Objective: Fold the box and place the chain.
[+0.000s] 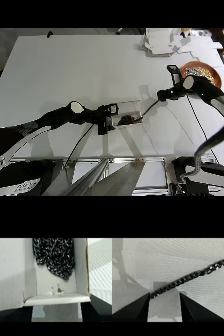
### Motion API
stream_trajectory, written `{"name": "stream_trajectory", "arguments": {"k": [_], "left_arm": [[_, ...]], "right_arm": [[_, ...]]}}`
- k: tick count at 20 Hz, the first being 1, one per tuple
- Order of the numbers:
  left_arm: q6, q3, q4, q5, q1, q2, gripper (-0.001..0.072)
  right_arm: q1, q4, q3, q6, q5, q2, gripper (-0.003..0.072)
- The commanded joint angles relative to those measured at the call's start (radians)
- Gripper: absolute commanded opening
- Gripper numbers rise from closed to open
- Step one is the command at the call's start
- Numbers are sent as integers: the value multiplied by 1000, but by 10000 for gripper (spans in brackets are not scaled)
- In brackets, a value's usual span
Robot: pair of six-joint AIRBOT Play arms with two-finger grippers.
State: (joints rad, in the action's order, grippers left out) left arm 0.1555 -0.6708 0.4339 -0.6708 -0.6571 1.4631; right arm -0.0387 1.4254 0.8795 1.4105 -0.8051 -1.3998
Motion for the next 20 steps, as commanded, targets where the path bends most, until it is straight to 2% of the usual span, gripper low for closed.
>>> {"name": "stream_trajectory", "arguments": {"k": [1, 12, 14, 16, 20], "left_arm": [[0, -1, 0, 0, 1, -1, 273], [0, 0, 0, 0, 1, -1, 273], [0, 0, 0, 0, 1, -1, 273], [0, 0, 0, 0, 1, -1, 273], [0, 0, 0, 0, 1, -1, 273]], "right_arm": [[-4, 19, 1, 8, 3, -5, 370], [-4, 32, 1, 7, 0, -68, 331], [-4, 33, 1, 6, -15, -64, 164], [-4, 34, 1, 0, -31, -57, 42], [-10, 41, 1, -20, -68, 12, 17]]}}
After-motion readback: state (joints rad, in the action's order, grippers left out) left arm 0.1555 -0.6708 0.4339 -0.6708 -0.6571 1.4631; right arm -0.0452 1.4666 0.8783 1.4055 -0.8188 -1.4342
